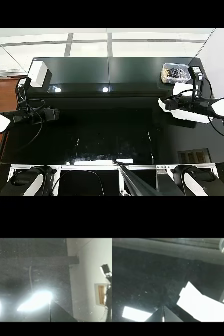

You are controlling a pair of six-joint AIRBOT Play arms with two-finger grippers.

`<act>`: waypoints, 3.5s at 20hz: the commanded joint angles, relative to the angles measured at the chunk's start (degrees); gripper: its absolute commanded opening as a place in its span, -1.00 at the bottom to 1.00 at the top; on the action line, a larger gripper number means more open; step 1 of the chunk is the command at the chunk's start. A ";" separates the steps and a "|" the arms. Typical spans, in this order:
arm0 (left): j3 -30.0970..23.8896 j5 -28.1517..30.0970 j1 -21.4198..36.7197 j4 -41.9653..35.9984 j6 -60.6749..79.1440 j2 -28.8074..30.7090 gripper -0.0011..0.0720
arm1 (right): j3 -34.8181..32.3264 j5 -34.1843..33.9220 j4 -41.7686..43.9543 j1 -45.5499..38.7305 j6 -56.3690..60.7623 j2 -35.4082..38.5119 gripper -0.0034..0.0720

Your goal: Fold the box and place the chain.

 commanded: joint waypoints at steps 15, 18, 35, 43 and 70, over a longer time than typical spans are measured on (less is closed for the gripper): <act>-0.02 0.02 -0.02 0.00 0.00 0.04 -0.90 | 0.00 -0.48 3.45 0.07 0.00 -0.04 -0.87; -0.02 2.71 -0.02 -0.02 0.00 0.04 -0.90 | 0.00 -11.65 5.53 0.17 0.02 -0.07 -0.06; -0.02 10.19 -0.17 -4.59 -0.22 -2.67 0.96 | 41.11 30.75 -5.51 -55.76 4.44 -45.00 0.99; -0.02 10.16 -0.17 -6.12 -0.24 -3.58 0.96 | 41.16 31.80 -6.05 -47.15 -9.09 -48.30 -0.76; 22.12 -15.23 -1.01 -37.81 19.71 -51.04 0.94 | -19.32 -15.89 34.56 17.20 -7.80 -2.10 -0.88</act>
